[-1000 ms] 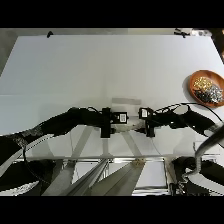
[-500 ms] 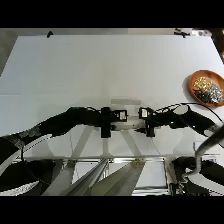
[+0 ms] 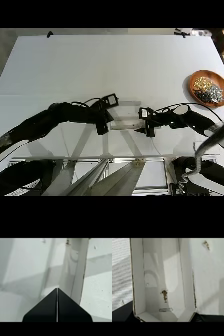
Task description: Fold the box and place the chain.
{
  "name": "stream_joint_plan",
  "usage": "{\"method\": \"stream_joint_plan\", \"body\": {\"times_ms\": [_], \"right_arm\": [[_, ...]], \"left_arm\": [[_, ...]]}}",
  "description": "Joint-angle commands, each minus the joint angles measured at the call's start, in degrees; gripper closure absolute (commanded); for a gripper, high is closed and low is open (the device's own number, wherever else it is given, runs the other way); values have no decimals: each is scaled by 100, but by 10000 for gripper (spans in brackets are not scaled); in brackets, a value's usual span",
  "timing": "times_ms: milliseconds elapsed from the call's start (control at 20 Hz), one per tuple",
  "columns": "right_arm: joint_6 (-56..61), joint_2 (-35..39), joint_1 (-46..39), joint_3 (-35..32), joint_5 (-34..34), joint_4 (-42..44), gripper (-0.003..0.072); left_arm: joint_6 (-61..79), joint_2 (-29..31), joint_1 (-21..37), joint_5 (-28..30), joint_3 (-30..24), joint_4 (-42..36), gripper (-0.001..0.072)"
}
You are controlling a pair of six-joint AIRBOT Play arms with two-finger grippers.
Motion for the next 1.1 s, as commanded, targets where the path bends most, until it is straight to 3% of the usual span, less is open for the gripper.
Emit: {"method": "stream_joint_plan", "body": {"times_ms": [0, 200, 400, 550, 750, 1050], "right_arm": [[2, -2, 2, -2, 2, 0, 273], [2, -2, 2, -2, 2, 0, 273], [2, -2, 2, -2, 4, 0, 273], [2, -2, 2, -2, 4, 0, 273], [2, -2, 2, -2, 2, 0, 273], [0, -2, 2, -2, 2, 0, 273]], "left_arm": [[-1051, 844, 610, -4, -380, -42, 705], [-2903, 1856, 1869, 59, -1368, -81, 704], [-3781, 1733, 2841, 960, -1853, -94, 704], [-3748, 1075, 2848, 1080, -1851, -621, 704], [-3147, 221, 2374, 1023, -1827, -1322, 704], [-3163, -210, 1644, 564, -1587, -1497, 704]]}}
